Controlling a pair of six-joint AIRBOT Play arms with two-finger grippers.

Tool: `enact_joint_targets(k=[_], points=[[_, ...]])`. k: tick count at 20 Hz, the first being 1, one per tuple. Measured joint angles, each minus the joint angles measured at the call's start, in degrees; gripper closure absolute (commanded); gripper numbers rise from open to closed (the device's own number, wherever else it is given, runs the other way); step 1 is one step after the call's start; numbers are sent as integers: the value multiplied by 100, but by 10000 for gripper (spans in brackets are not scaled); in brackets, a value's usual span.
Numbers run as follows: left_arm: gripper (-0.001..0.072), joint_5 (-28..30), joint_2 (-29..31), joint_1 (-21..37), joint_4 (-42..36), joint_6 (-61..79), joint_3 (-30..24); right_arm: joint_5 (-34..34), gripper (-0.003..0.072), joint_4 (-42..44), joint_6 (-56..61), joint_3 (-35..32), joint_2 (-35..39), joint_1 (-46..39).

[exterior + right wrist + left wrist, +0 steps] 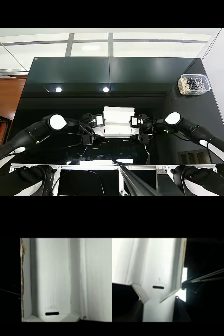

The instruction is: Fold the box and place the chain.

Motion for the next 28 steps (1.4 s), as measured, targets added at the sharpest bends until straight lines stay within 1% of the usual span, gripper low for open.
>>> enact_joint_targets(k=[1,7,11,13,16,21,25,26,27,28], points=[[381,28,-44,-48,-50,9,0,0,493,0,0,0,0,0],[381,382,-160,-155,-227,7,11,0,493,0,2,0,0,0],[382,472,-173,-168,-269,-11,11,0,493,0,2,0,0,0],[489,474,-175,-170,-328,-31,11,0,493,0,2,0,0,0],[489,461,-214,-170,-640,-26,11,0,493,0,2,0,0,0],[489,487,-407,-173,-1392,72,11,2,493,-2,2,0,0,0],[491,505,-584,-173,-1576,142,11,2,493,0,2,0,0,0],[489,505,-605,-173,-1593,144,11,2,493,-2,0,0,0,0],[452,503,-623,-179,-1620,166,11,2,493,0,0,0,0,0],[325,498,-636,-190,-1626,210,11,2,493,-2,0,0,0,0]])
